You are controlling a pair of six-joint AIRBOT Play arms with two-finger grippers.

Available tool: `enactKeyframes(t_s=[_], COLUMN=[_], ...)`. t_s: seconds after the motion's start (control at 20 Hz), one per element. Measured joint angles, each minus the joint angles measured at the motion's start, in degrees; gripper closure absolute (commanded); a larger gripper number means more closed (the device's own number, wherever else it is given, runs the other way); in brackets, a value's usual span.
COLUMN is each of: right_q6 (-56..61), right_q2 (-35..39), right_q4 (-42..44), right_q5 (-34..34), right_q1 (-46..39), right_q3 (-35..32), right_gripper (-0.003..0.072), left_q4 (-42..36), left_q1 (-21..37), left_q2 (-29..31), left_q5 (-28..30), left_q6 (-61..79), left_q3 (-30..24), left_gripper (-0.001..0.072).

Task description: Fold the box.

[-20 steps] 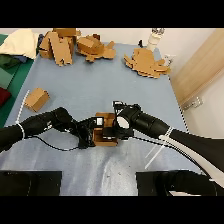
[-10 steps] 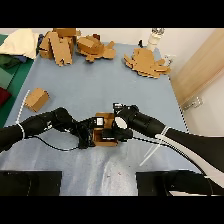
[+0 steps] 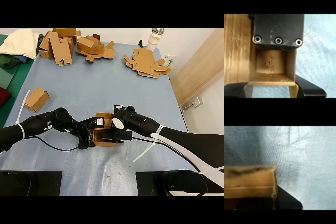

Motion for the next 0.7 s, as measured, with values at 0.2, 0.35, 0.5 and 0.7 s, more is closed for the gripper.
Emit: enactKeyframes(t_s=[0.2, 0.35, 0.5, 0.7], right_q6=[-0.26, -0.63, -0.83, -0.87], right_q2=[-0.09, 0.44, 1.97, 3.15], right_q4=[-0.28, -0.61, -1.46, -2.86], right_q5=[0.2, 0.94, 2.51, 3.67], right_q1=[0.0, -0.04, -0.07, -0.13], right_q3=[-0.04, 0.07, 0.9, 1.51], right_gripper=[0.0553, 0.0475, 0.0435, 0.0219], left_q4=[-0.02, -0.28, -0.31, -0.2], left_q1=[0.0, 0.0, 0.0, 0.0], left_q2=[0.0, 0.0, -0.02, -0.04], left_q5=[0.0, 0.2, 0.22, 0.2], left_q6=[-0.04, -0.11, -0.17, -0.09], left_q3=[0.0, 0.0, 0.0, 0.0], left_gripper=[0.0193, 0.0193, 0.0193, 0.0193])
